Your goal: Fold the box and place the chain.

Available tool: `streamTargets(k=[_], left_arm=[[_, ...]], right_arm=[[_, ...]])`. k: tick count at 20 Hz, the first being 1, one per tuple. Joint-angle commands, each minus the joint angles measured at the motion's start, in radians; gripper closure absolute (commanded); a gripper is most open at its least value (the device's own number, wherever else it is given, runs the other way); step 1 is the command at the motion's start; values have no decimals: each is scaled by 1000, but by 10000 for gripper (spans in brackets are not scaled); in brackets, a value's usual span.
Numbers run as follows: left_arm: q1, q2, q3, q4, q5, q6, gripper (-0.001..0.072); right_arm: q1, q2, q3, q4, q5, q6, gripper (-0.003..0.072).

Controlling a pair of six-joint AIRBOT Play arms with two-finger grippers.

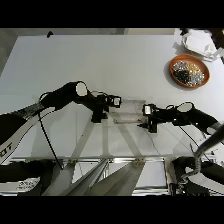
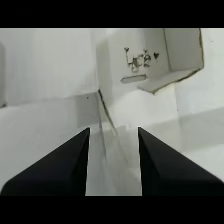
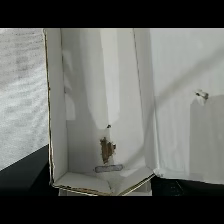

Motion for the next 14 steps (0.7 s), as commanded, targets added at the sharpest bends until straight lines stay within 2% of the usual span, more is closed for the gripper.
streamTargets(k=[1, 3, 6, 8, 10, 14], left_arm=[[-18, -5, -1, -29, -16, 4, 406], [-26, -5, -1, -42, -30, 9, 505], [-33, -5, -1, -67, -40, 10, 517], [-40, -5, -1, -78, -40, 10, 621], [-47, -5, -2, -88, -29, 26, 628], [-65, -5, -1, -106, 58, 28, 650]], right_arm=[[0, 1, 0, 0, 0, 0, 276], [0, 1, 0, 0, 0, 0, 276], [0, 1, 0, 0, 1, 0, 276], [0, 1, 0, 0, 1, 0, 276], [0, 1, 0, 0, 1, 0, 276], [0, 1, 0, 0, 0, 0, 276]])
